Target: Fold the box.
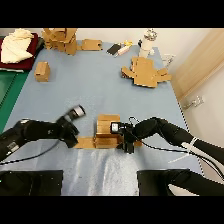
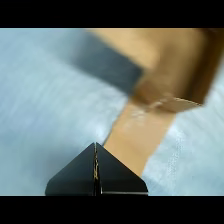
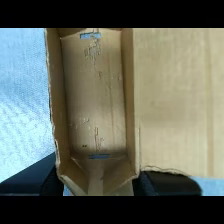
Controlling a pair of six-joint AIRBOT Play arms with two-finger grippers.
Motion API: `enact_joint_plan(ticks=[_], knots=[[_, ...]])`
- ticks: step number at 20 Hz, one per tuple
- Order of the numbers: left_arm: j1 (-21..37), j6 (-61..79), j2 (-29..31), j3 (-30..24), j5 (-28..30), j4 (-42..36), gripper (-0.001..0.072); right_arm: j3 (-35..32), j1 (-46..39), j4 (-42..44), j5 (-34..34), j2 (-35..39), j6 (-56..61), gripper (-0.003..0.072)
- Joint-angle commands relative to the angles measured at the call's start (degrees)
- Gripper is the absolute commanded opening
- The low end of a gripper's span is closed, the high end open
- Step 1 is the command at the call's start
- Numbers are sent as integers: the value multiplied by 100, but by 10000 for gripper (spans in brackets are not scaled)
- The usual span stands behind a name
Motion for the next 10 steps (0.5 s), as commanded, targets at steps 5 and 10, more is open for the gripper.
enact_joint_plan(ticks=[5, 10], knots=[[1644, -3163, -17, -247, -1572, 131, 11, -4, 0, 2, 2, 2, 2, 498], [1635, -1746, -879, -315, -1484, -1880, 10, -4, 0, 2, 2, 2, 2, 497]])
